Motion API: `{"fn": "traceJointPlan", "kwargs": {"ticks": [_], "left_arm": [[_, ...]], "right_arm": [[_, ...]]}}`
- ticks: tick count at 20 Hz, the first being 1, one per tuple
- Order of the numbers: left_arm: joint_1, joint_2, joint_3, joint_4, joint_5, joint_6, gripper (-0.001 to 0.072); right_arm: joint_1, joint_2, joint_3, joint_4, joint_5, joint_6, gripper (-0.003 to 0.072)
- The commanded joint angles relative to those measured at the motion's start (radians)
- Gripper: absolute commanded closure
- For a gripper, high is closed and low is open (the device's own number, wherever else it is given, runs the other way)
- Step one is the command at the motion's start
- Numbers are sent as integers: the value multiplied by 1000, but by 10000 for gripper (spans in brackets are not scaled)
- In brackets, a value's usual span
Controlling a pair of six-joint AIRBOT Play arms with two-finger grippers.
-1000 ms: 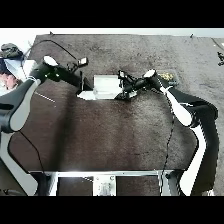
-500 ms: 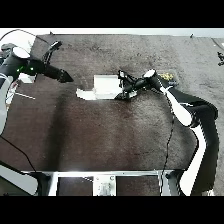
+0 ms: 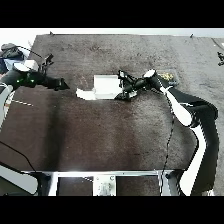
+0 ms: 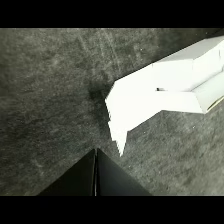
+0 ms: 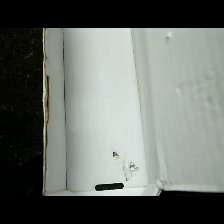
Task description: Fold the box and place the chain.
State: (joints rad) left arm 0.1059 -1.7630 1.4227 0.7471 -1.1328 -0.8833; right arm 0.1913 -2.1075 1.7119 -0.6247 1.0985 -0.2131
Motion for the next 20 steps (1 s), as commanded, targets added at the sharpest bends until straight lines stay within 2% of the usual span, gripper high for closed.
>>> {"fn": "traceJointPlan", "kwargs": {"ticks": [1, 3, 9, 12, 16, 20], "left_arm": [[3, -32, -31, -57, 45, -37, 699], [-6, -69, -32, -103, 46, -37, 700], [-49, -141, -32, -129, 69, -62, 699], [-80, -151, -32, -196, 75, -59, 699], [-136, -171, -29, -216, 87, -48, 698], [-136, -171, -5, -332, 47, 46, 693]], "right_arm": [[1, -1, 0, 0, 0, 0, 216], [0, -1, 0, 0, 0, 0, 215], [1, -1, 0, 0, 0, 0, 216], [1, -1, 0, 0, 0, 0, 215], [1, -1, 0, 0, 0, 0, 216], [1, -1, 0, 0, 0, 0, 215]]}}
